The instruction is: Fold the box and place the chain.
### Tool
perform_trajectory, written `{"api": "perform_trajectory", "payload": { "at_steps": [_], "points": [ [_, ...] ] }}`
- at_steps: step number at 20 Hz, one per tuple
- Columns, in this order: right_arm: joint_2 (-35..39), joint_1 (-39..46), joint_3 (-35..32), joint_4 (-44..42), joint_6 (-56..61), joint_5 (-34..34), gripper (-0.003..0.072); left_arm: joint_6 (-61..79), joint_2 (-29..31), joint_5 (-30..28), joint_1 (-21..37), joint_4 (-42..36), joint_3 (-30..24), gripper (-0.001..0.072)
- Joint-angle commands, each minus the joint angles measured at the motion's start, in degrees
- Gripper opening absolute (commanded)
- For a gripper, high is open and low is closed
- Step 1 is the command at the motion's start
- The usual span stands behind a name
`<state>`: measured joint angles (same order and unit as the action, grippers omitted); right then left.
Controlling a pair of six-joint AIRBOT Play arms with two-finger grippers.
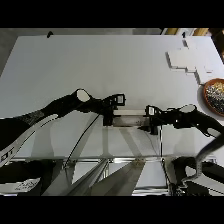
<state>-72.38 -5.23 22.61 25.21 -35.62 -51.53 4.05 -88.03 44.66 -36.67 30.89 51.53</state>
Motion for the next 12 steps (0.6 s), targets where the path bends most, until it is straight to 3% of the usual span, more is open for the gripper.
{"api": "perform_trajectory", "payload": {
  "at_steps": [1, 5, 12],
  "points": [
    [-0.76, -0.07, 0.00, 0.13, 1.11, 0.09, 0.0522, -0.02, 0.02, -0.04, 0.02, 0.00, -0.02, 0.0010],
    [-0.83, -0.07, 0.00, 0.42, 1.09, 0.74, 0.0463, -0.02, 0.02, -0.04, 0.02, 0.00, -0.02, 0.0010],
    [-0.83, -0.04, 0.00, 0.42, 1.09, 0.74, 0.0466, -0.02, 0.02, -0.04, 0.02, 0.00, -0.02, 0.0010]
  ]
}}
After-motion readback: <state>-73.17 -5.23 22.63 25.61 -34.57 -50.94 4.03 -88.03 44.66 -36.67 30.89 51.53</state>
